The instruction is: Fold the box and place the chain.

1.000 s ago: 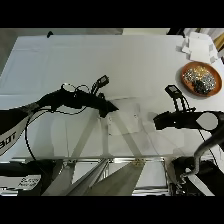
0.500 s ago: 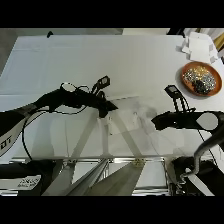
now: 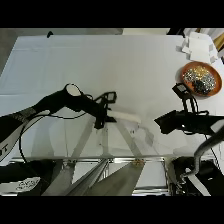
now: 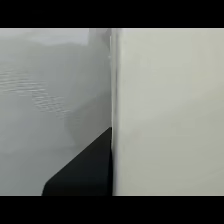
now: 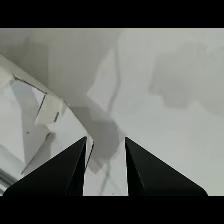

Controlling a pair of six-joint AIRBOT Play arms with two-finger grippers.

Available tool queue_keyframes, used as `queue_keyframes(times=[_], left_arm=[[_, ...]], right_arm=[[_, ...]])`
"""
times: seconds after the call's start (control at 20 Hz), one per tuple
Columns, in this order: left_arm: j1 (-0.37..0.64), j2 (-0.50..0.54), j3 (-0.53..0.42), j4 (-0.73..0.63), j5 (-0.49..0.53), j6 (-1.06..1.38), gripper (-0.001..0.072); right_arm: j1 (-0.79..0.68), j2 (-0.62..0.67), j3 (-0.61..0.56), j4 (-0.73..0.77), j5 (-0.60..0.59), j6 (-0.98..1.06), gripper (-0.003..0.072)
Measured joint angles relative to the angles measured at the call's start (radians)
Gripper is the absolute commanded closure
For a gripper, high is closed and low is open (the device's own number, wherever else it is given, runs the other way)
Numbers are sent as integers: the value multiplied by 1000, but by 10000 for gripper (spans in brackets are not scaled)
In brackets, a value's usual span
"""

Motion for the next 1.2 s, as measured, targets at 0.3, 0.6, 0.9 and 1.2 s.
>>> queue_keyframes(times=[0.3,0.6,0.9,1.2], left_arm=[[-62,-26,0,-141,158,129,708],[-72,-83,0,-248,227,203,708],[-72,-121,0,-278,257,221,708],[-73,-127,0,-290,288,227,708]], right_arm=[[0,72,2,-20,35,0,413],[0,83,2,-24,42,0,413],[0,84,2,-25,42,0,413],[0,84,2,-25,30,0,413]])
